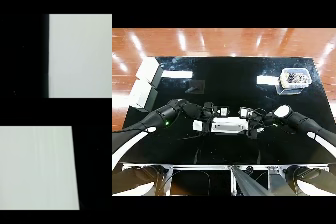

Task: Fold the box and place the chain.

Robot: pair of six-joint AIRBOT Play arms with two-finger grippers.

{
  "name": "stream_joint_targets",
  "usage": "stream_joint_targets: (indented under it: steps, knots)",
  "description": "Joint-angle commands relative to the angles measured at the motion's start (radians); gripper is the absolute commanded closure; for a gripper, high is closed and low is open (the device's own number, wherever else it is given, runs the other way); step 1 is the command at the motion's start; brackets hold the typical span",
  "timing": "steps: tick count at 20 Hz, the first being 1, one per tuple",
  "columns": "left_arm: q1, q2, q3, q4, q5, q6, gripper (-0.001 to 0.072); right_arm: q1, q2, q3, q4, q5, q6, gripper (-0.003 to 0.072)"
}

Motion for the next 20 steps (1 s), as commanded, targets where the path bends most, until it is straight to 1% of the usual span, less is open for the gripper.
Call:
stream_joint_targets:
  steps: [1, 15, 20]
  knots:
    - [0.000, 0.000, 0.001, -0.004, 0.001, -0.001, 0.0689, 0.001, -0.008, 0.000, -0.017, -0.013, 0.035, -0.0023]
    - [0.000, 0.000, 0.001, -0.003, 0.003, -0.024, 0.0689, 0.000, -0.009, -0.004, -0.013, -0.018, 0.061, -0.0015]
    - [0.000, 0.000, 0.001, -0.003, 0.003, -0.026, 0.0689, 0.001, -0.009, -0.012, -0.009, -0.037, 0.062, -0.0015]
